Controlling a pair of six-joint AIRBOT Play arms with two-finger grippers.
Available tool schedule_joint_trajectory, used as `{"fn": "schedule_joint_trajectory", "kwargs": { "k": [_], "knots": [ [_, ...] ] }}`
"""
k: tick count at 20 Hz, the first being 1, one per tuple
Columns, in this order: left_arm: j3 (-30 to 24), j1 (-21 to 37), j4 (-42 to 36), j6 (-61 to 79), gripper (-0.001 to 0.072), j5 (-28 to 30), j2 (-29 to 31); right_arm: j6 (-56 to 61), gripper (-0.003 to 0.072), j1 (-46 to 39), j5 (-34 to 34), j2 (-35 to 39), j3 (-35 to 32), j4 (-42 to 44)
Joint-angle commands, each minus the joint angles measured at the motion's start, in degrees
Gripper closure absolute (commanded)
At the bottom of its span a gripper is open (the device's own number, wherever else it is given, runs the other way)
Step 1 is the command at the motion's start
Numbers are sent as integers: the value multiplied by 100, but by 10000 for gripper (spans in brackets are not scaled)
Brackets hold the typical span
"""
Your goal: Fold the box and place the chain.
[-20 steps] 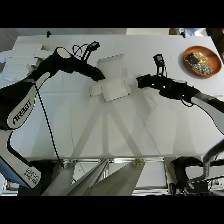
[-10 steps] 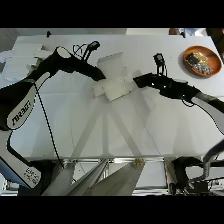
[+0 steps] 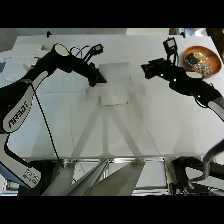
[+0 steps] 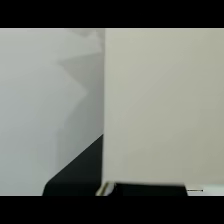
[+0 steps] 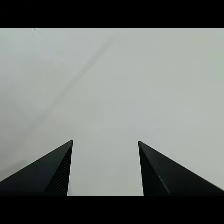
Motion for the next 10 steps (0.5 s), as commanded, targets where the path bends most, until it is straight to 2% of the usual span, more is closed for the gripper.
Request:
{"fn": "schedule_joint_trajectory", "kwargs": {
  "k": [1,5,7,10],
  "knots": [
    [2,-164,-92,1027,704,-186,-31,2,234,0,-555,264,7,-262],
    [0,-398,-256,1147,705,57,-350,0,234,2,-680,264,7,-264],
    [0,-422,-586,1189,706,170,-522,2,234,0,-798,264,7,-264],
    [-2,-437,-702,1368,707,599,-664,2,234,0,-935,264,7,-262]
  ]
}}
